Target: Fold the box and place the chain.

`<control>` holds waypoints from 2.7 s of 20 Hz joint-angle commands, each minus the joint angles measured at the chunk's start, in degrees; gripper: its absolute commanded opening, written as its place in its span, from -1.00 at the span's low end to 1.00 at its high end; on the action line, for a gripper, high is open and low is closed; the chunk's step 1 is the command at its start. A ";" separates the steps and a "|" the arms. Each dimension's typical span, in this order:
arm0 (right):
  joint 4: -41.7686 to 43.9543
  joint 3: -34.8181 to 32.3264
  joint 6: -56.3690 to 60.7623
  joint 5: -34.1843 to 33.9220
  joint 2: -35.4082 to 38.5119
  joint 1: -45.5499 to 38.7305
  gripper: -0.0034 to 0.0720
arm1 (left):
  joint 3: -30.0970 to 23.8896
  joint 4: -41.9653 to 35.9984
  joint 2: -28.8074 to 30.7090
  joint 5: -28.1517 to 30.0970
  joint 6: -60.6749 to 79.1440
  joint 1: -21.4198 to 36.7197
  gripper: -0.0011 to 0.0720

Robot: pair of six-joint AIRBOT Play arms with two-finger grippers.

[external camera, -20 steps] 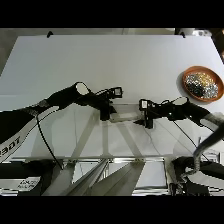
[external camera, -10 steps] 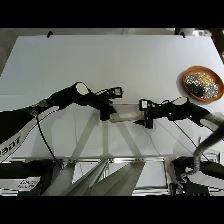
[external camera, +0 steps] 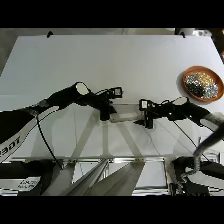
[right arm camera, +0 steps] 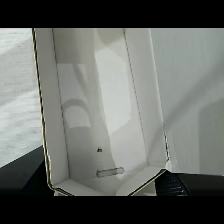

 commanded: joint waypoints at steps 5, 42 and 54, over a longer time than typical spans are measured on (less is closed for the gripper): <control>0.04 0.00 0.04 -0.07 -0.02 0.07 0.28 | -0.04 0.31 0.90 -3.52 -0.04 0.33 -0.14; 0.04 0.00 0.07 -0.07 -0.02 0.07 0.28 | -0.04 -3.32 1.66 24.70 -43.98 -6.29 -0.96; 0.04 0.00 0.04 -0.07 -0.02 0.07 0.28 | -0.04 -2.95 5.64 16.24 -41.03 -5.27 -0.96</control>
